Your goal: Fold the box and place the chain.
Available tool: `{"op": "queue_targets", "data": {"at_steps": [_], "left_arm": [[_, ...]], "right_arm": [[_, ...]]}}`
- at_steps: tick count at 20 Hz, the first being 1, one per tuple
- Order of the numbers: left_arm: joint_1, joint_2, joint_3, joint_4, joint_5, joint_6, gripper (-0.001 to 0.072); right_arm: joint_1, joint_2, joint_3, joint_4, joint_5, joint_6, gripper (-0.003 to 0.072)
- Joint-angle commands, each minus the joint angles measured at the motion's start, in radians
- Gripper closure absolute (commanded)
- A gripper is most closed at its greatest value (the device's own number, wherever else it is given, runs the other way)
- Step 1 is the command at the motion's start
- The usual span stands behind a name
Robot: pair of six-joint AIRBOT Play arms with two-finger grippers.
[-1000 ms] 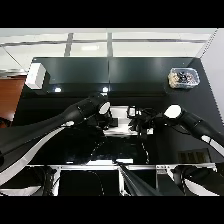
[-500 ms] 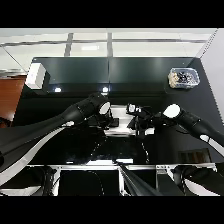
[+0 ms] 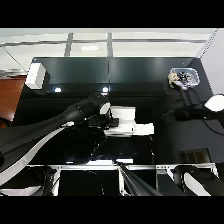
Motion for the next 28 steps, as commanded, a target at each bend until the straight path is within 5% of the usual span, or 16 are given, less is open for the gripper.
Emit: {"op": "queue_targets", "data": {"at_steps": [1,5,9,14,15,16,17,20,25,28], "left_arm": [[0.0,0.0,0.0,0.0,0.0,0.0,0.0686],[0.0,0.0,0.0,-0.001,-0.001,0.0,0.0686],[0.0,0.0,0.0,-0.001,-0.001,0.0,0.0686],[0.0,0.0,0.0,-0.001,-0.002,0.0,0.0686],[0.0,0.0,0.0,-0.001,-0.003,0.0,0.0686],[0.0,0.0,0.0,-0.001,-0.003,0.0,0.0686],[0.0,0.0,0.0,-0.001,-0.003,0.0,0.0686],[0.0,0.0,0.0,-0.001,-0.003,0.0,0.0686],[0.0,0.0,0.0,-0.001,-0.004,0.0,0.0686],[0.0,0.0,0.0,-0.001,-0.004,0.0,0.0686]], "right_arm": [[-0.219,0.008,-0.15,0.072,-0.09,0.353,0.0672],[-0.186,-0.134,-0.263,0.49,-0.029,0.1,0.0672],[-0.034,-0.299,-0.261,0.617,-0.016,-0.035,0.0672],[0.045,-0.326,-0.177,0.608,0.04,-0.1,0.067],[0.045,-0.326,-0.148,0.603,0.071,-0.106,0.0616],[0.046,-0.326,-0.125,0.603,0.099,-0.107,0.0333],[0.048,-0.326,-0.101,0.605,0.121,-0.107,0.0187],[0.099,-0.326,-0.055,0.606,0.123,-0.101,0.019],[0.254,-0.326,0.029,0.463,0.045,0.073,0.0383],[0.334,-0.326,0.097,0.338,0.032,0.194,0.0383]]}}
